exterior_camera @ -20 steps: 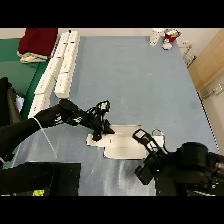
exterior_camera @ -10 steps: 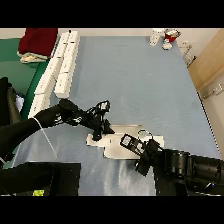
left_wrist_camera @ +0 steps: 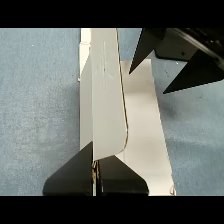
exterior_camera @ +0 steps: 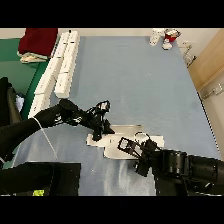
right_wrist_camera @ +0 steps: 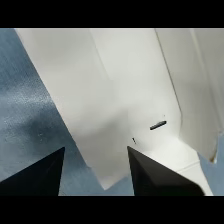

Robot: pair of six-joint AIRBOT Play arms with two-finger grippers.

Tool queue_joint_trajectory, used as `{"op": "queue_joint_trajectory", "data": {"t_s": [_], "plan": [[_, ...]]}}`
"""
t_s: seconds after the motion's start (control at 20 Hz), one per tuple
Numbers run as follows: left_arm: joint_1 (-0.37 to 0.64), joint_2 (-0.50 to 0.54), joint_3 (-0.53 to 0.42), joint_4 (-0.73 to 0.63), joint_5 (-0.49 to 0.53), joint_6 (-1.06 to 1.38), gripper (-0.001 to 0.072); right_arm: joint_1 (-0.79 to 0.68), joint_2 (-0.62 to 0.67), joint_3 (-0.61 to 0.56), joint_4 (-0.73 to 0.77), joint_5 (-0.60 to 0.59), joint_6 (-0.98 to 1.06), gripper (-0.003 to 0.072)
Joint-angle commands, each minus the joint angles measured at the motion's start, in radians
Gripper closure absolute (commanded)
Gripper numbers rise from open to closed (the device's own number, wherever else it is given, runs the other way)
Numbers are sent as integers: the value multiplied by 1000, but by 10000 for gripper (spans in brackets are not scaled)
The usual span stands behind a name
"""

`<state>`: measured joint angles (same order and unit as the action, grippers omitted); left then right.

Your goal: Fold the box.

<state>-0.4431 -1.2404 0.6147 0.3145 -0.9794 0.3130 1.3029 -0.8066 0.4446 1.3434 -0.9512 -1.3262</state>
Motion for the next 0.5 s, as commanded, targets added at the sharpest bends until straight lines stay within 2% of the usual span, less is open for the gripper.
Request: {"op": "queue_joint_trajectory", "data": {"t_s": [0.0, 0.25, 0.45], "plan": [[1, 0, 0, 0, 0, 0, 697, 0, -37, 0, -57, 6, -21, 81], [1, 0, 0, 0, 1, 0, 697, 0, -62, 8, -92, 37, 4, 80], [1, 0, 0, 0, 0, 0, 697, 0, -26, 40, -130, 16, 156, 81]]}}
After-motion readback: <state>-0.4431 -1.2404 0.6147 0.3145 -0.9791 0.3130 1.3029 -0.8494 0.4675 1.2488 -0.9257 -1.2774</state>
